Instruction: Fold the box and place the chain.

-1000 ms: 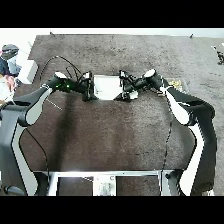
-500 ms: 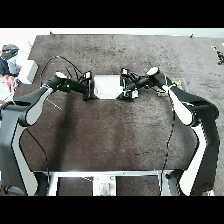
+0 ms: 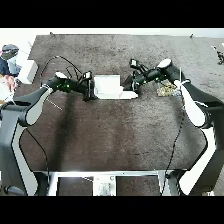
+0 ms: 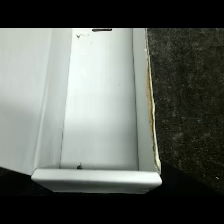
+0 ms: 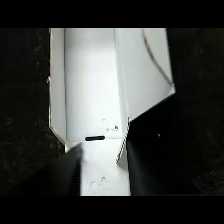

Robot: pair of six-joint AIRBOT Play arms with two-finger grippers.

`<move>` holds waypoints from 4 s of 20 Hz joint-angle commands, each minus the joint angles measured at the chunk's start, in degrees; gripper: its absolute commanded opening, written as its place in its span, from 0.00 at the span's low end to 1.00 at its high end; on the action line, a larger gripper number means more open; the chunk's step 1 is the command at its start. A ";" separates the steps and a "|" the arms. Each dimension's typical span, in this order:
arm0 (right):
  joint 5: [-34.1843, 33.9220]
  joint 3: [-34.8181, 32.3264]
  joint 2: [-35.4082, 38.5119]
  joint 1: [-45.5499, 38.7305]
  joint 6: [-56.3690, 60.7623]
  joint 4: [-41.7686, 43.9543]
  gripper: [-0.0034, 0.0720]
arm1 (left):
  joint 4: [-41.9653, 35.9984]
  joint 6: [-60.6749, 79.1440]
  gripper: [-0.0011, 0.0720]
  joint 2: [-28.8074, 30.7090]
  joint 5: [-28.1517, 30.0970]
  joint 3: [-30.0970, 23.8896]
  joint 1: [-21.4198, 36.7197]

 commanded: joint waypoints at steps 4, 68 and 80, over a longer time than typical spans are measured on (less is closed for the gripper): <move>0.90 0.04 2.54 0.85 3.15 9.09 0.09 | 0.02 0.04 0.41 0.00 0.04 0.00 0.07; -19.52 -12.37 6.14 8.90 4.42 -9.94 0.41 | 0.02 0.02 0.41 0.00 0.00 0.00 0.07; -21.27 -12.37 4.92 10.08 0.00 -7.28 0.27 | 0.02 0.02 0.41 0.00 0.00 0.00 0.07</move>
